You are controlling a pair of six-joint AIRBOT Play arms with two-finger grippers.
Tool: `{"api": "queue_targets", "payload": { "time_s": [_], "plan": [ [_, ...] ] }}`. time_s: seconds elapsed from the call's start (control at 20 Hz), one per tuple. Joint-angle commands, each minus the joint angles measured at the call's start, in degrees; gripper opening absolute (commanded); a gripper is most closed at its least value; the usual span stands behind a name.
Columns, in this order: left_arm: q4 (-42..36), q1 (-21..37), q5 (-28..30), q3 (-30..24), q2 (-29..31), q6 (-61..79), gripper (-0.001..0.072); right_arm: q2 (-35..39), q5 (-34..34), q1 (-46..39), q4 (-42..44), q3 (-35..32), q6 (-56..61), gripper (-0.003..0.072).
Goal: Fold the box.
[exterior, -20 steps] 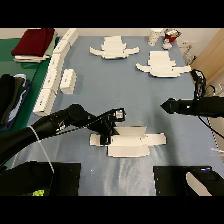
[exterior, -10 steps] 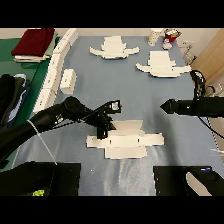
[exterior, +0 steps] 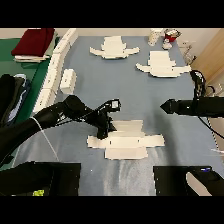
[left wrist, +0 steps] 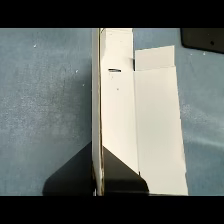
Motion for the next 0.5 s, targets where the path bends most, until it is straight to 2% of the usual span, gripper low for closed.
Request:
{"api": "queue_targets", "payload": {
  "time_s": [0.0,0.05,0.2,0.25,0.3,0.45],
  "plan": [
    [0.68,0.00,-1.36,-0.04,-1.03,-0.31,0.0014,0.00,-0.96,0.00,0.90,0.02,0.00,0.0327],
    [0.68,0.00,-1.81,-0.04,-1.05,-0.37,0.0014,0.00,-1.86,0.00,1.18,0.02,0.00,0.0268],
    [0.68,0.00,-3.54,-0.04,-1.05,-0.44,0.0014,0.00,-6.91,0.00,2.99,0.04,0.00,0.0259],
    [0.68,0.00,-3.98,-0.04,-1.03,-0.44,0.0014,0.02,-9.51,0.00,3.58,0.04,0.00,0.0186],
    [0.68,0.00,-3.89,-0.04,-1.03,-0.44,0.0014,0.07,-12.37,0.00,4.09,0.04,-0.02,0.0035],
    [0.63,0.02,-3.06,-0.02,-1.03,-0.37,0.0014,0.13,-19.32,0.11,5.31,0.04,0.00,0.0025]
  ]
}}
